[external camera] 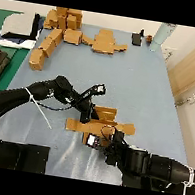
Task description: Fold the box.
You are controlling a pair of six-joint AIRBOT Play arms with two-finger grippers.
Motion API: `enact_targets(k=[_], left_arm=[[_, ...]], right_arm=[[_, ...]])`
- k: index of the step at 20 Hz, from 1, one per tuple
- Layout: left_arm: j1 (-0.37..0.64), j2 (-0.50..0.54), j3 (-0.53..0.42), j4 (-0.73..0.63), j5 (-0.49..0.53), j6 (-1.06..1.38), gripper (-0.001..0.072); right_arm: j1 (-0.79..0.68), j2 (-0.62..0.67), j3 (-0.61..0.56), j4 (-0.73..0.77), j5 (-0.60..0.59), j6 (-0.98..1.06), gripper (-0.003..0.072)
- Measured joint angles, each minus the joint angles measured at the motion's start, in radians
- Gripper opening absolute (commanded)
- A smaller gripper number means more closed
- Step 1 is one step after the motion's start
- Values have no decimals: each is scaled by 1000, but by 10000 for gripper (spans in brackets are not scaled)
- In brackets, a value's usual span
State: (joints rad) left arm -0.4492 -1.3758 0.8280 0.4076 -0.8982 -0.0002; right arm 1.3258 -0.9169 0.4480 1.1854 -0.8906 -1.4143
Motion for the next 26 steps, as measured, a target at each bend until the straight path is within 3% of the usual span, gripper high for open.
enact_targets(k=[11,12,13,20,26], left_arm=[[0,0,0,0,0,0,13],[0,0,0,0,0,0,13],[0,0,0,0,0,0,13],[0,0,0,0,0,0,13],[0,0,0,0,0,0,13]], right_arm=[[0,19,25,-173,16,191,384],[0,19,25,-185,21,205,463],[0,19,26,-195,21,215,717],[-71,31,26,-261,10,273,718],[-161,125,-19,-243,64,201,717]])
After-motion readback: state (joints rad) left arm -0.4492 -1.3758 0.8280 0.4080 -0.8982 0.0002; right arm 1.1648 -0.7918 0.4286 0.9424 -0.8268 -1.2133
